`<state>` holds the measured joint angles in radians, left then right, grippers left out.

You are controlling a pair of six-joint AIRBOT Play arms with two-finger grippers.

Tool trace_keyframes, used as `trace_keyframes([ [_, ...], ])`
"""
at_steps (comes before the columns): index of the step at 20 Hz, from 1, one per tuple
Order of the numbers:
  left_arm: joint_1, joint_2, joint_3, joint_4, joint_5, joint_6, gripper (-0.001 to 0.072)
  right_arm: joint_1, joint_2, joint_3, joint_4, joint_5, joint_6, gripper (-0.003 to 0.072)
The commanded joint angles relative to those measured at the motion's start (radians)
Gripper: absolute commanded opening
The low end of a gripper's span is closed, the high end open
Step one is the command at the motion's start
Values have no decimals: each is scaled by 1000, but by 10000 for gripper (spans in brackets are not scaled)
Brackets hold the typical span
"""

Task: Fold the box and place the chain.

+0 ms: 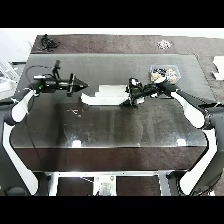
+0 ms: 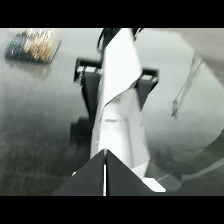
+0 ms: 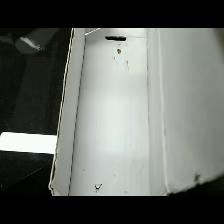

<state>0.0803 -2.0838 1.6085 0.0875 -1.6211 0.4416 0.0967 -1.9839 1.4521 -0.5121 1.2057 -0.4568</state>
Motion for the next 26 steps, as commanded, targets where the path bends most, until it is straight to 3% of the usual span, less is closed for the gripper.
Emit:
trace_keyframes([
  [1,26,72,13,2,-76,-27,16,1,0,0,0,0,1,574],
  [3,10,158,13,68,-40,-55,15,1,0,0,0,0,0,574],
  [7,-70,316,-22,336,71,-121,14,1,0,0,0,0,0,573],
  [10,-168,370,-84,483,157,-127,14,1,0,0,0,0,1,573],
  [14,-266,370,-189,485,250,-121,14,1,0,0,0,0,1,574],
  [17,-329,370,-262,456,450,-120,14,1,0,0,0,0,0,573],
  [26,-336,367,-272,137,882,7,17,1,0,0,0,0,0,573],
])
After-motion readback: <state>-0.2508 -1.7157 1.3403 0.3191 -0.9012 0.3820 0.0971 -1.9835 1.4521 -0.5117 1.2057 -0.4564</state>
